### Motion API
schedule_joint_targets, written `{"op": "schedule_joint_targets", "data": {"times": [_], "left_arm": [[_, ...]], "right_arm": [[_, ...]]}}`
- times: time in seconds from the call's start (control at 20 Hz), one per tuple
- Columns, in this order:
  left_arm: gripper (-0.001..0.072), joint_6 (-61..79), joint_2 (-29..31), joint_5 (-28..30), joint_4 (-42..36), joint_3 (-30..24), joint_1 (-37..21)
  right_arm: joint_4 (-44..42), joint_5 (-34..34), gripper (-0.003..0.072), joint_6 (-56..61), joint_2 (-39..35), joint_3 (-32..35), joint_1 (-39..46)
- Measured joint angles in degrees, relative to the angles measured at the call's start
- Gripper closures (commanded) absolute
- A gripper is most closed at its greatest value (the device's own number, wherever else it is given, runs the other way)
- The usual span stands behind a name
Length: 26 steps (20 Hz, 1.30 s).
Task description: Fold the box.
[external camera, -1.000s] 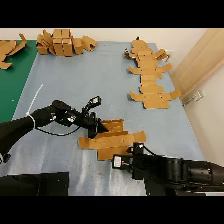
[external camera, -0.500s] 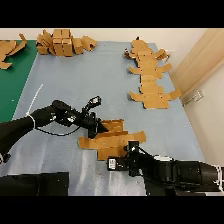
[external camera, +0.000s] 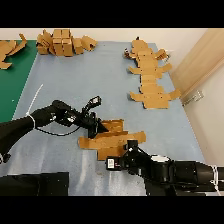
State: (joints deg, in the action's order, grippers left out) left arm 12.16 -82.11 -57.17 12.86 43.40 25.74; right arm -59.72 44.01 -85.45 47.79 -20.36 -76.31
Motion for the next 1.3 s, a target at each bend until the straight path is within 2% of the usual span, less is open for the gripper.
{"op": "schedule_joint_targets", "data": {"times": [0.4,1.0,1.05,1.1,1.3], "left_arm": [[0.0695,0.0,0.0,0.0,0.0,0.0,0.0],[0.0695,0.0,0.0,0.0,0.0,0.0,0.0],[0.0695,0.0,0.0,0.0,0.0,0.0,0.0],[0.0696,0.0,0.0,0.0,0.0,0.0,0.0],[0.0695,0.0,0.0,0.0,0.0,0.0,0.0]], "right_arm": [[6.7,-0.3,0.0186,7.0,0.0,-0.1,0.0],[10.2,-0.3,0.0183,9.4,0.0,-2.6,0.0],[10.3,-0.3,0.0112,9.5,0.0,-2.8,0.0],[10.3,-0.3,-0.0025,9.7,0.0,-3.0,0.2],[6.8,-1.7,-0.0025,11.5,-0.3,-3.4,3.3]]}}
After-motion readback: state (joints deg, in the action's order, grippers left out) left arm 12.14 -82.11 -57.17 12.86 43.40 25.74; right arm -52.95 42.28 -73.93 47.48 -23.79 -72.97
